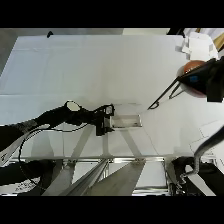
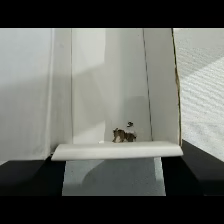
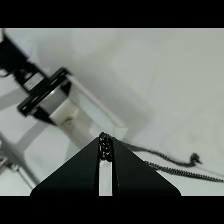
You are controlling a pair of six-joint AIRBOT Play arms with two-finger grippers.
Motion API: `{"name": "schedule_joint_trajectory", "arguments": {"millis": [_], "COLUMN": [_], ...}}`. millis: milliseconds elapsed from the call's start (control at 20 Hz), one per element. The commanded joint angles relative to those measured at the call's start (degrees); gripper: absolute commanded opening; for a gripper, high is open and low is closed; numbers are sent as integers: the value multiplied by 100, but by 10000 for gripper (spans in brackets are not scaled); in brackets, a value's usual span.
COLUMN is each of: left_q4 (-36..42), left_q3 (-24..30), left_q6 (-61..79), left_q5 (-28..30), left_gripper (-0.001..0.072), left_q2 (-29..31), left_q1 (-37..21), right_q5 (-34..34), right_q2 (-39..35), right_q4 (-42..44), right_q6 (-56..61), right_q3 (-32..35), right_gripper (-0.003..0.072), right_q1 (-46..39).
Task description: Fold the box and place the chain.
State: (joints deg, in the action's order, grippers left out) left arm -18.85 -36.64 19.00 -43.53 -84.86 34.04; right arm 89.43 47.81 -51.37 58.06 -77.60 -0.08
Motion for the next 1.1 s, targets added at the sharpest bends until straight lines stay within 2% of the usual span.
{"name": "schedule_joint_trajectory", "arguments": {"millis": [0, 200, 350, 600, 900, 1050], "left_q4": [-2, -2, -2, -2, 0, -2], "left_q3": [2, 2, 2, 2, 2, 2], "left_q6": [2, 2, 2, 2, 2, 2], "left_q5": [2, 2, 0, 2, 2, 0], "left_gripper": [390, 390, 390, 390, 390, 390], "left_q2": [4, 4, 4, 4, 4, 4], "left_q1": [-2, -2, -2, -2, -2, -2], "right_q5": [160, -358, -741, -1405, -2516, -3167], "right_q2": [-7, 0, 31, 44, 304, 573], "right_q4": [26, 11, -334, -234, 599, 673], "right_q6": [37, 33, 22, 37, -426, -557], "right_q3": [55, 557, 938, 1602, 2986, 3515], "right_gripper": [20, 20, 20, 20, 20, 20], "right_q1": [702, 1624, 1985, 2096, 2098, 2175]}}
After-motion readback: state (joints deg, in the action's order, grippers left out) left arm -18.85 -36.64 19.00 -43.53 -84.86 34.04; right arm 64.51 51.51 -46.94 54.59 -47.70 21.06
